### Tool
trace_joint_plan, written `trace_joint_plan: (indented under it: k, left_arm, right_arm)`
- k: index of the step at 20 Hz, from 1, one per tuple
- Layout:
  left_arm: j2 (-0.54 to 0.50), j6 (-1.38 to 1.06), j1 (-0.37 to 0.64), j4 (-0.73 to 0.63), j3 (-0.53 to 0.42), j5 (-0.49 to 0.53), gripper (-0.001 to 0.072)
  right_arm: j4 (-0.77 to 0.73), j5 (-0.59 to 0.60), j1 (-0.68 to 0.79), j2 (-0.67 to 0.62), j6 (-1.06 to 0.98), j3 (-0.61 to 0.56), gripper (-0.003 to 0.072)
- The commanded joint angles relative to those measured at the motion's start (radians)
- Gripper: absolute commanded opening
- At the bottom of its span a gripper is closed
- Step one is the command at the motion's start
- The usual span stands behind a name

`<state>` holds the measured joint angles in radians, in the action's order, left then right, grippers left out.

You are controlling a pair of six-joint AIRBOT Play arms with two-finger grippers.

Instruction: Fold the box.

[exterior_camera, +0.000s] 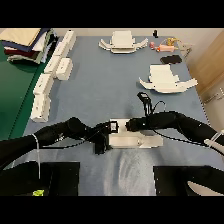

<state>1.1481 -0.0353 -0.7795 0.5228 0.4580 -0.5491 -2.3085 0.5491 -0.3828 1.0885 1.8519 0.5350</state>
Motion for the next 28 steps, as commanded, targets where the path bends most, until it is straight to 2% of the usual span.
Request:
trace_joint_plan:
  k: [1, 8, 12, 15, 17, 20, 21, 22, 23, 25, 28]
  left_arm:
    - [-0.001, -0.002, 0.0, 0.001, 0.0, -0.001, 0.0522]
    - [-0.001, -0.001, 0.0, 0.001, 0.0, -0.001, 0.0523]
    - [-0.001, -0.001, 0.0, 0.001, 0.0, -0.001, 0.0522]
    - [-0.001, -0.001, 0.0, 0.001, 0.0, -0.001, 0.0522]
    - [-0.001, -0.001, 0.0, 0.001, 0.0, -0.001, 0.0522]
    - [-0.001, -0.001, 0.0, 0.001, 0.0, -0.001, 0.0523]
    - [-0.001, -0.001, 0.0, 0.001, 0.0, -0.001, 0.0523]
    - [-0.001, -0.001, 0.0, 0.001, 0.0, -0.001, 0.0523]
    - [-0.001, -0.001, 0.0, 0.001, 0.0, -0.001, 0.0523]
    - [-0.001, -0.001, 0.0, 0.001, 0.0, -0.001, 0.0523]
    - [-0.001, -0.001, 0.0, 0.001, 0.0, -0.001, 0.0522]
  right_arm:
    - [0.011, 0.01, -0.011, 0.033, 0.008, -0.003, 0.0002]
    - [0.017, 0.016, -0.01, 0.005, 0.008, -0.003, 0.0002]
    - [0.051, 0.047, -0.01, -0.111, 0.034, 0.0, 0.0002]
    - [0.155, 0.186, -0.01, -0.277, 0.035, 0.0, 0.0002]
    - [0.237, 0.333, -0.01, -0.397, 0.048, 0.0, 0.0002]
    - [0.29, 0.613, -0.01, -0.541, 0.241, -0.019, 0.0007]
    - [0.32, 0.662, -0.01, -0.575, 0.296, -0.041, 0.0248]
    - [0.369, 0.662, -0.01, -0.597, 0.359, -0.072, 0.0545]
    - [0.411, 0.643, -0.01, -0.606, 0.431, -0.103, 0.0595]
    - [0.481, 0.544, -0.01, -0.594, 0.562, -0.16, 0.0595]
    - [0.5, 0.378, -0.011, -0.505, 0.667, -0.19, 0.0595]
